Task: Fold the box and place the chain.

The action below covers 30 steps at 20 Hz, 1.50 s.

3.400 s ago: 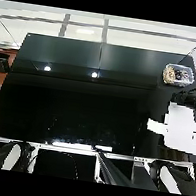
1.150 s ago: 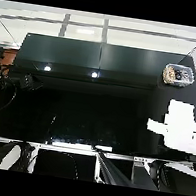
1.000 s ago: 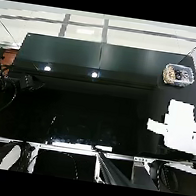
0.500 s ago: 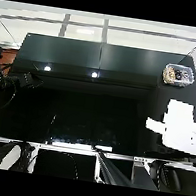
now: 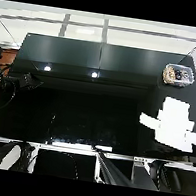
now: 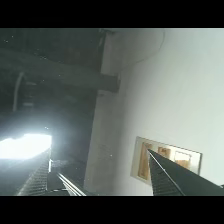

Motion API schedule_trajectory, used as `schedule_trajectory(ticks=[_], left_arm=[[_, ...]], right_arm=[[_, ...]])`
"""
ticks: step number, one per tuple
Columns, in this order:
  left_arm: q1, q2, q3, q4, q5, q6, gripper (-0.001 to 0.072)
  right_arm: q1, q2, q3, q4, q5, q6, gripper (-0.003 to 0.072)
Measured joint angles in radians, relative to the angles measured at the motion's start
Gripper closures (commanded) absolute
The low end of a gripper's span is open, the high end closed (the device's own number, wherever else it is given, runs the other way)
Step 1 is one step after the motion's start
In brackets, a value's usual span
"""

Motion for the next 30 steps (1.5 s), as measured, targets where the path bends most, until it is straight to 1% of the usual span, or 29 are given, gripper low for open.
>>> schedule_trajectory(ticks=[2, 5, 6, 9, 11, 14, 16, 18, 20, 23, 25, 26, 28, 30], left_arm=[[0.0, 0.0, 0.0, 0.0, 0.001, 0.0, 0.0011], [0.0, 0.0, 0.0, 0.0, 0.001, 0.0, 0.0011], [0.0, 0.0, 0.0, 0.0, 0.001, 0.0, 0.0011], [0.0, 0.0, 0.0, 0.0, 0.003, 0.0, 0.001], [0.0, 0.0, 0.0, 0.0, 0.005, 0.0, 0.0009], [0.0, 0.0, 0.0, -0.002, 0.016, 0.01, 0.001], [0.0, 0.0, 0.0, -0.005, 0.026, 0.019, 0.001], [-0.003, -0.001, 0.0, -0.01, 0.04, 0.031, 0.001], [-0.013, -0.008, 0.0, -0.033, 0.051, 0.068, 0.001], [-0.058, -0.061, 0.0, -0.158, 0.079, 0.168, 0.001], [-0.113, -0.136, 0.009, -0.272, 0.096, 0.254, 0.001], [-0.148, -0.183, 0.024, -0.305, 0.105, 0.302, 0.001], [-0.234, -0.296, 0.088, -0.333, 0.113, 0.369, 0.001], [-0.304, -0.418, 0.176, -0.329, 0.095, 0.371, 0.001]], right_arm=[[0.034, 0.004, -0.013, -0.004, 0.007, -0.016, 0.0673], [0.088, 0.024, -0.023, 0.011, 0.013, -0.038, 0.0674], [0.107, 0.035, -0.024, 0.036, 0.014, -0.047, 0.0674], [0.172, 0.076, -0.027, 0.144, 0.015, -0.071, 0.0674], [0.231, 0.116, -0.037, 0.243, 0.005, -0.087, 0.0674], [0.348, 0.194, -0.087, 0.374, -0.029, -0.114, 0.0674], [0.451, 0.253, -0.132, 0.428, -0.061, -0.127, 0.0674], [0.57, 0.321, -0.187, 0.457, -0.119, -0.135, 0.0674], [0.695, 0.405, -0.268, 0.488, -0.21, -0.146, 0.0674], [0.895, 0.541, -0.46, 0.592, -0.386, -0.179, 0.0674], [1.034, 0.602, -0.589, 0.669, -0.517, -0.211, 0.0674], [1.101, 0.62, -0.644, 0.7, -0.592, -0.224, 0.0674], [1.223, 0.644, -0.727, 0.752, -0.718, -0.244, 0.0674], [1.308, 0.657, -0.775, 0.775, -0.798, -0.256, 0.0674]])
